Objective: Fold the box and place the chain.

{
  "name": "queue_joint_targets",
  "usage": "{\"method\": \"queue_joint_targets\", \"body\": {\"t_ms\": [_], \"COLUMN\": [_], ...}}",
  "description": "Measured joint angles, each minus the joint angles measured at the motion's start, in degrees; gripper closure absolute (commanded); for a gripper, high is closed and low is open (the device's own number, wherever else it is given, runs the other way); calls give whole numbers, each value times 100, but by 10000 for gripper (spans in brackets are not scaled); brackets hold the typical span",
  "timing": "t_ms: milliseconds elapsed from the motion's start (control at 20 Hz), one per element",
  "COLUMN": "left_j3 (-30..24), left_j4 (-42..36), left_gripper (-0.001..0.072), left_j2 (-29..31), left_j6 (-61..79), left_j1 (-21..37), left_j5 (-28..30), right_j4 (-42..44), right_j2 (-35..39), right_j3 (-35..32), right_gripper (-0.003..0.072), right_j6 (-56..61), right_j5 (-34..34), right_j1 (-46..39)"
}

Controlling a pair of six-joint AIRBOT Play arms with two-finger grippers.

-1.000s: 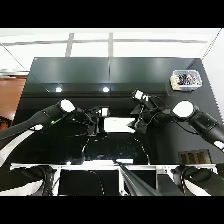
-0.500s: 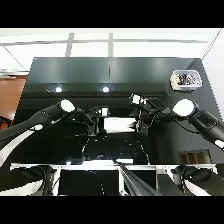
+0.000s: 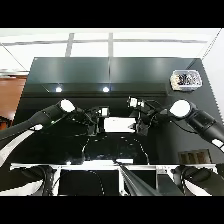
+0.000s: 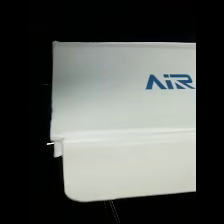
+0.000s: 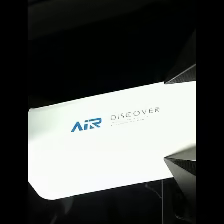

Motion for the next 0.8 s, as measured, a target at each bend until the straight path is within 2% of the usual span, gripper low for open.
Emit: {"method": "queue_joint_targets", "body": {"t_ms": [100, 150, 200, 250, 300, 800], "left_j3": [0, 0, 0, 0, 0, 0], "left_j4": [0, 0, 0, -2, -4, -2], "left_gripper": [362, 363, 363, 363, 363, 363], "left_j2": [0, 0, 0, 0, 0, 0], "left_j6": [-13, -13, -13, -15, -17, 0], "left_j1": [0, 0, 0, 0, 0, 0], "left_j5": [2, 0, 4, 7, 9, 0], "right_j4": [-2, -4, -2, -4, -4, 11], "right_j2": [-33, -46, -50, -55, -57, -63], "right_j3": [0, 0, 2, 2, 2, 7], "right_gripper": [178, 217, 275, 389, 441, 443], "right_j6": [0, 0, 0, 0, 0, 70], "right_j5": [-131, -160, -188, -201, -223, -140], "right_j1": [28, 35, 44, 44, 50, 55]}}
